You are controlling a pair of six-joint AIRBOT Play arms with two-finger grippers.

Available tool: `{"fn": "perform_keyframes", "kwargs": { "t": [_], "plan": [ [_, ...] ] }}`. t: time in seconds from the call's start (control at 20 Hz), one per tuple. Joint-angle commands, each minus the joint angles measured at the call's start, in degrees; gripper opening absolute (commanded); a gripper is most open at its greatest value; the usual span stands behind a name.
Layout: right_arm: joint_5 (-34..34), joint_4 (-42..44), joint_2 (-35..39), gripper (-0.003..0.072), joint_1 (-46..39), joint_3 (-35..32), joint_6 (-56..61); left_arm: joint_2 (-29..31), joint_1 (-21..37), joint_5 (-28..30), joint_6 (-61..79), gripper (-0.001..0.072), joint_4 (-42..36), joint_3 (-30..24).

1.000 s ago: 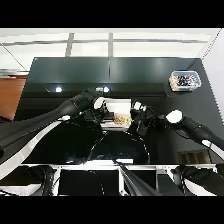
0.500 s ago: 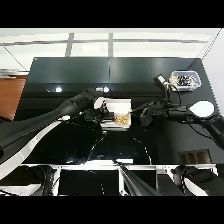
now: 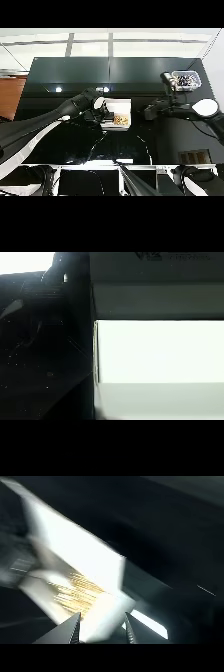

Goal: Fold the box and place the chain.

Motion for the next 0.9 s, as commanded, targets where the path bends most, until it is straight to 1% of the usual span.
{"fn": "perform_keyframes", "kwargs": {
  "t": [0.0,0.15,0.2,0.25,0.3,0.35,0.5,0.6,0.65,0.7,0.75,0.8,0.85],
  "plan": [
    [7.28,-10.58,2.40,0.0336,-8.04,0.11,6.91,-0.04,0.15,0.04,0.04,0.0033,0.11,0.04],
    [11.89,-11.13,2.47,0.0336,-9.46,0.09,6.82,0.00,0.15,0.00,-0.04,0.0033,-0.26,0.57],
    [12.52,-11.10,2.47,0.0336,-9.46,0.07,6.84,0.02,0.11,-0.24,-0.09,0.0045,-0.31,1.14],
    [12.59,-11.10,2.47,0.0336,-9.46,0.07,6.84,0.20,-0.04,-0.48,-0.22,0.0243,-0.46,1.90],
    [12.37,-11.10,2.47,0.0335,-9.46,0.09,6.84,0.57,-0.33,-0.63,-0.31,0.0469,-0.39,2.69],
    [11.98,-11.10,2.47,0.0336,-9.46,0.07,6.84,1.18,-0.48,-0.68,-0.17,0.0521,0.07,3.34],
    [11.54,-11.13,2.47,0.0335,-9.46,0.09,6.82,6.67,-1.09,-1.18,9.09,0.0521,1.62,3.58],
    [11.52,-11.13,2.47,0.0335,-9.46,0.09,6.82,12.48,-1.14,-3.85,15.50,0.0521,4.68,2.62],
    [11.30,-11.15,2.47,0.0336,-9.46,0.07,6.82,15.80,-0.57,-5.31,15.96,0.0521,6.84,1.27],
    [10.95,-11.15,2.47,0.0336,-9.46,0.04,6.82,19.52,1.09,-5.73,15.96,0.0521,8.85,-0.92],
    [10.43,-11.15,2.45,0.0335,-9.46,0.04,6.82,22.82,3.82,-4.92,16.13,0.0521,9.05,-3.41],
    [9.68,-11.13,2.47,0.0336,-9.46,0.04,6.82,25.75,7.61,-3.19,17.88,0.0526,6.99,-6.12],
    [8.96,-11.10,2.47,0.0336,-9.46,0.04,6.84,28.26,12.41,-0.98,21.94,0.0637,1.86,-8.98]
  ]
}}
